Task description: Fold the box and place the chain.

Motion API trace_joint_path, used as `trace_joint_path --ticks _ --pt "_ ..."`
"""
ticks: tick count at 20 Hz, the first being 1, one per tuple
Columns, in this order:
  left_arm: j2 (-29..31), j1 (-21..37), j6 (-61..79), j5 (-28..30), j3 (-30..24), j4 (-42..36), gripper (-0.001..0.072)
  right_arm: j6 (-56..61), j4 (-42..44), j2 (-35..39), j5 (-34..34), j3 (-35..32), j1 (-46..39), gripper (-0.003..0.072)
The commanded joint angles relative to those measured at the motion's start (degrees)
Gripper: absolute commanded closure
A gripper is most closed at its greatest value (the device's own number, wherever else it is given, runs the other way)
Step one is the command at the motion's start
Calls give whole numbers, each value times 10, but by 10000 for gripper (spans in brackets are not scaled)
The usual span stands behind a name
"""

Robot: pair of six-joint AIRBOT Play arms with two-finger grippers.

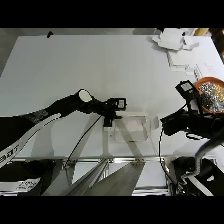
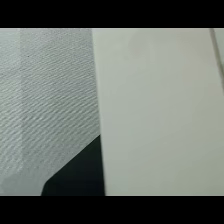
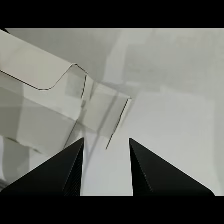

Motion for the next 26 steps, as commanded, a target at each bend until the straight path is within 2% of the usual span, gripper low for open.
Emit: trace_joint_path --ticks 1,3,7,9,13,15,18,19,21,23,26 --pt "0 1 0 0 0 2 699 0 0 0 0 0 0 369" --pt "0 1 0 0 0 2 699 -4 0 0 0 0 0 369" --pt "0 1 0 0 0 2 699 -87 4 0 -4 -2 0 370" --pt "0 1 0 0 0 2 699 -190 45 0 -19 -17 0 369" --pt "0 1 0 0 0 2 699 -500 191 -8 -73 -90 0 344" --pt "0 1 0 0 0 2 699 -570 211 -27 -72 -118 1 347" --pt "0 1 0 0 0 2 699 -616 200 -77 -70 -139 0 346" --pt "0 1 0 -1 0 2 699 -631 209 -88 -80 -145 -3 331" --pt "0 1 0 -1 0 2 699 -685 208 -89 -137 -171 14 117" --pt "0 1 0 -2 0 2 699 -731 199 -75 -179 -204 47 95" --pt "0 1 0 -5 0 2 699 -735 153 -45 -229 -245 108 94"
